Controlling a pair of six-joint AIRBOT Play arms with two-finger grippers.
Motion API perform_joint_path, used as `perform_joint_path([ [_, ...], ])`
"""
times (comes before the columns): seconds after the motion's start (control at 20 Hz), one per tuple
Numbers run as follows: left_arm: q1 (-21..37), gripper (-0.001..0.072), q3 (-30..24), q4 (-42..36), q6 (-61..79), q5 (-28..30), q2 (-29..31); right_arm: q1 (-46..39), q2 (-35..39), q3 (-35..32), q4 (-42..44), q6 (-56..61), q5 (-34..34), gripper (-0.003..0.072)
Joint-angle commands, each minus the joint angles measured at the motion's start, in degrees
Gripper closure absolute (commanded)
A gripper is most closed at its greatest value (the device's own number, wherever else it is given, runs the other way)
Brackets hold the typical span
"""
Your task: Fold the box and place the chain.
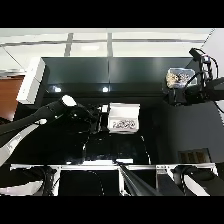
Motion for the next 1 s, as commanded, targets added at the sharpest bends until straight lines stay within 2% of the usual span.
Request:
perform_joint_path([
  [0.0, -0.22, 0.002, 0.07, 0.15, -0.92, 0.81, -0.02, 0.02, -0.68, -0.02, 0.42, 0.0, -3.3, 0.0337],
  [0.15, -0.22, 0.0021, 0.07, 0.09, -0.94, 0.83, -0.02, 0.04, -2.99, -0.02, 2.36, 0.02, -5.42, 0.0337],
  [0.2, -0.22, 0.0043, 0.07, 0.09, -0.94, 0.83, -0.02, 0.04, -4.02, -0.04, 3.8, 0.0, -6.25, 0.0336],
  [0.25, -0.2, 0.0176, 0.07, 0.04, -0.92, 0.81, -0.02, 0.13, -5.22, -0.04, 5.29, 0.0, -7.56, 0.0332],
  [0.3, -0.22, 0.0328, 0.07, 0.07, -0.92, 0.81, -0.02, 0.7, -6.43, -0.04, 5.6, -0.02, -9.07, 0.0176],
  [0.35, -0.22, 0.0368, 0.07, 0.04, -0.92, 0.83, -0.02, 1.81, -7.85, -0.04, 5.38, -0.33, -10.69, 0.0],
  [0.55, -0.2, 0.0368, 0.07, 0.02, -0.92, 0.83, -0.02, 6.99, -16.09, -0.02, 5.6, -6.67, -17.27, -0.0002],
  [0.7, -0.2, 0.0367, 0.07, 0.02, -0.92, 0.83, -0.02, 7.89, -21.42, -0.02, 5.75, -12.57, -23.28, -0.0001],
  [0.8, -0.2, 0.0367, 0.07, 0.0, -0.94, 0.85, -0.02, 7.91, -22.34, 0.0, 8.24, -25.07, -21.62, 0.0011],
  [0.85, -0.2, 0.0367, 0.07, -0.02, -0.94, 0.83, -0.02, 7.89, -21.97, 0.11, 10.78, -33.18, -18.29, 0.0123],
  [0.9, -0.2, 0.0367, 0.07, 0.0, -0.92, 0.85, -0.02, 7.91, -21.51, 0.26, 12.92, -40.63, -14.19, 0.0203],
  [0.95, -0.2, 0.0367, 0.07, -0.02, -0.94, 0.85, -0.02, 7.91, -21.05, 0.46, 14.47, -46.16, -10.14, 0.0204],
])
